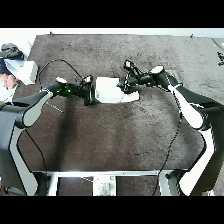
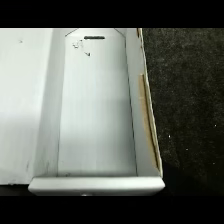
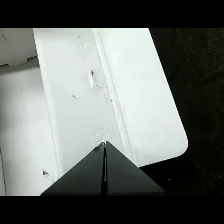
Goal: Fold the box and place the chain.
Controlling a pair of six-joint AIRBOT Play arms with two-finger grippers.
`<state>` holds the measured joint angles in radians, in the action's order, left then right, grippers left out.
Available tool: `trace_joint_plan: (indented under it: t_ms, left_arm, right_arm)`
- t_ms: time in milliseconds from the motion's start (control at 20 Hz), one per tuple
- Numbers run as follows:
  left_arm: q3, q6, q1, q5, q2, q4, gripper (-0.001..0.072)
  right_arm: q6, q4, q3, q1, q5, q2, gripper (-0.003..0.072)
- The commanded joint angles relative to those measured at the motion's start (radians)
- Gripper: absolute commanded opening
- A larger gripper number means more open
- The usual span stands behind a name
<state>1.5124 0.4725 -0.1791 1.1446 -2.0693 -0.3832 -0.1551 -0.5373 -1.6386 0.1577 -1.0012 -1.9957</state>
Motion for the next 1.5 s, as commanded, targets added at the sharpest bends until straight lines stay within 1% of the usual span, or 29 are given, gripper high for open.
trace_joint_plan:
  t_ms: [0,150,300,350,450,500,550,600,650,700,750,900,1050,1100,1150,1450]
  left_arm:
    - [0.0,0.0,0.0,-0.002,0.0,0.001,0.0489]
    - [0.0,0.0,0.0,-0.002,0.0,0.001,0.0489]
    - [0.0,0.0,0.0,-0.003,0.0,0.001,0.0489]
    - [0.0,0.0,0.0,-0.003,0.0,0.001,0.0489]
    - [0.0,0.0,0.0,-0.003,0.0,0.001,0.0489]
    - [0.0,0.0,0.0,-0.003,0.0,0.001,0.0489]
    - [0.0,0.0,0.0,-0.003,0.0,0.001,0.0489]
    - [0.0,0.0,0.0,-0.003,0.0,0.001,0.0489]
    - [0.0,0.0,0.0,-0.003,0.0,0.001,0.0489]
    - [0.0,0.0,0.0,-0.003,0.0,0.001,0.0489]
    - [0.0,0.0,0.0,-0.003,0.0,0.001,0.0489]
    - [0.0,0.0,0.0,-0.003,0.0,0.001,0.0489]
    - [0.0,0.0,0.0,-0.003,0.0,0.001,0.0489]
    - [0.0,0.0,0.0,-0.003,0.0,0.001,0.0489]
    - [0.0,0.0,0.0,-0.003,0.0,0.001,0.0489]
    - [0.0,0.0,0.0,-0.003,0.0,0.001,0.0489]
  right_arm:
    - [-0.003,-0.027,0.0,0.001,0.049,-0.001,0.001]
    - [-0.005,-0.027,0.0,0.0,0.046,0.018,0.0009]
    - [0.009,-0.036,0.0,-0.015,-0.027,0.095,0.0011]
    - [0.03,-0.061,0.0,-0.021,-0.046,0.126,0.0011]
    - [0.072,-0.158,0.0,-0.025,-0.077,0.188,0.0013]
    - [0.098,-0.211,0.0,-0.024,-0.094,0.212,0.0093]
    - [0.137,-0.259,0.0,-0.024,-0.129,0.228,0.0348]
    - [0.161,-0.308,0.0,-0.024,-0.182,0.232,0.0572]
    - [0.175,-0.357,0.002,-0.024,-0.224,0.228,0.0581]
    - [0.179,-0.401,0.014,-0.024,-0.236,0.225,0.0582]
    - [0.178,-0.422,0.031,-0.024,-0.222,0.22,0.0608]
    - [0.146,-0.432,0.067,-0.011,-0.15,0.196,0.0607]
    - [0.086,-0.432,0.074,0.027,-0.075,0.162,0.0605]
    - [0.082,-0.433,0.074,0.039,-0.043,0.152,0.0579]
    - [0.079,-0.433,0.073,0.047,-0.024,0.142,0.0525]
    - [0.077,-0.421,0.074,0.057,-0.037,0.124,0.0524]
